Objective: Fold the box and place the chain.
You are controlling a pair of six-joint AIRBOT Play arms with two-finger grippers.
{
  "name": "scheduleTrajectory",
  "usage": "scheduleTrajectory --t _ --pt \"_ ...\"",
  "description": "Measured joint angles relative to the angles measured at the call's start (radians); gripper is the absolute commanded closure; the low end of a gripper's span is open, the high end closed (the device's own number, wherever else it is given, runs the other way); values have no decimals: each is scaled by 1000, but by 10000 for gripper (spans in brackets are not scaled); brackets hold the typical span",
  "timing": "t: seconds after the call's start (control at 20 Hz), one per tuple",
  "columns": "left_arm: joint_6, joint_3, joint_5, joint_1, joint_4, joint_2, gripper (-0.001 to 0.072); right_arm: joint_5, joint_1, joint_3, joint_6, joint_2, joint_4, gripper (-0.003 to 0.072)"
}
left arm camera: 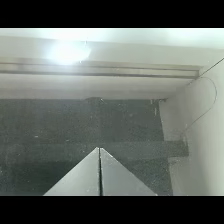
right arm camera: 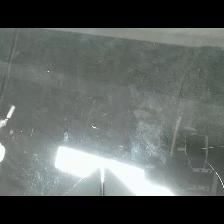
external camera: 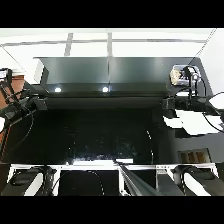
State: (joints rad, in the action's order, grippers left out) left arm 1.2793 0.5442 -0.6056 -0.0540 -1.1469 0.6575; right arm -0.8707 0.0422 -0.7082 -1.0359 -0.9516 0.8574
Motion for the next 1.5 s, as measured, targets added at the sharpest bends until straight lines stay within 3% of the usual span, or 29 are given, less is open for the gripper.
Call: scheduleTrajectory --t 0.7,0.95,1.0,1.05,1.1,1.15,1.35,1.5 --pt "0 0 0 0 0 0 684 5 0 0 0 0 0 673" --pt "0 0 55 0 1 2 683 93 0 0 0 0 -58 671" --pt "0 0 77 0 3 6 652 121 0 0 0 0 -74 658" --pt "0 0 102 0 4 13 396 153 0 0 0 -1 -92 436" --pt "1 0 123 0 11 23 -5 184 0 0 0 -1 -106 80" --pt "3 0 133 0 23 38 5 217 0 0 0 -1 -122 -28" --pt "8 0 124 16 64 113 4 311 10 0 -1 -14 -155 -26" --pt "8 0 104 43 76 167 5 327 120 -39 -60 -53 -94 -26"
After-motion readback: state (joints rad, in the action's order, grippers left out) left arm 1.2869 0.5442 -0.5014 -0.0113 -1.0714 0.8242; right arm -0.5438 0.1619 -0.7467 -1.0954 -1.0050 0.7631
